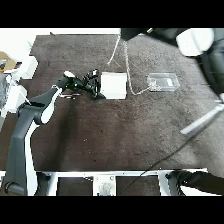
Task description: Fold the box and place the chain.
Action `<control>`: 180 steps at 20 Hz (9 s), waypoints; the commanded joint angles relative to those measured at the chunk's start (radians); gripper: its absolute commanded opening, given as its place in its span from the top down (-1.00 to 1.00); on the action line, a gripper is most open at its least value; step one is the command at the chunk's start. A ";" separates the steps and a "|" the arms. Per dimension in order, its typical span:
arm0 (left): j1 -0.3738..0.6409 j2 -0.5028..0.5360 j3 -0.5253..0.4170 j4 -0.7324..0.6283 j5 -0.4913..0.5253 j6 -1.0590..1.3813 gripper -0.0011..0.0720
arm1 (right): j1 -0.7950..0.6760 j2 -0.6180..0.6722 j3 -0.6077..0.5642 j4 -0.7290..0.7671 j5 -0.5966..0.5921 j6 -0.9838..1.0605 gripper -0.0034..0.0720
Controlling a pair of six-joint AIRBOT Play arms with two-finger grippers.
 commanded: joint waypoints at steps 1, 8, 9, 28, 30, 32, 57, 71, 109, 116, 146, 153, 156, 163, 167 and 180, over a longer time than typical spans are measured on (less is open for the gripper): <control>0.001 0.000 0.001 0.000 0.000 0.000 -0.13 | 0.008 -0.121 -0.042 0.000 0.023 0.035 0.90; 0.001 0.000 0.001 0.000 0.000 0.000 -0.13 | 0.006 -0.216 -0.241 0.000 -0.127 0.071 0.90; 0.001 0.000 0.001 0.000 0.000 0.000 -0.13 | 0.003 -0.226 -0.254 0.000 -0.130 0.071 0.90; 0.001 0.000 0.001 0.000 0.000 0.000 -0.13 | -0.416 -0.117 -0.816 0.231 -0.436 0.537 -0.08; 0.001 0.000 0.001 0.000 0.000 0.000 -0.13 | -0.398 -0.174 -0.779 0.259 -0.495 0.539 -0.08; 0.001 0.000 0.001 0.000 0.000 0.000 -0.13 | -0.386 -0.234 -0.728 0.283 -0.518 0.539 -0.08; 0.001 0.000 0.001 0.000 0.000 0.000 -0.13 | 0.024 0.051 -0.486 0.157 -0.585 0.480 0.90; 0.001 0.000 0.001 0.000 0.000 0.000 -0.13 | 0.009 -0.067 -0.555 -0.004 -0.163 0.503 0.07; 0.001 0.000 0.001 0.000 0.000 0.000 -0.13 | -0.064 0.162 -0.484 0.145 -0.472 0.443 0.90; 0.001 0.000 0.001 0.000 0.000 0.000 -0.13 | 0.053 0.016 -0.493 0.146 -0.489 0.493 0.90; 0.001 0.000 0.001 0.000 0.000 0.000 -0.13 | -0.378 -0.336 -0.604 0.319 -0.485 0.542 0.76; 0.001 0.000 0.001 0.000 0.000 0.000 -0.13 | -0.206 -0.105 -0.601 0.319 -0.483 0.470 0.90; 0.001 0.000 0.001 0.000 0.000 0.000 -0.13 | -0.097 0.010 -0.584 0.302 -0.560 0.469 0.90; 0.002 0.000 0.001 0.000 0.000 0.000 -0.13 | 0.056 -0.070 -0.544 0.304 -0.630 0.501 0.90; 0.002 0.000 0.001 0.000 0.001 0.000 -0.13 | 0.063 -0.176 -0.544 0.307 -0.543 0.515 0.49; 0.002 0.000 0.001 0.000 0.000 0.000 -0.13 | -0.343 -0.121 -0.765 0.103 -0.399 0.573 0.23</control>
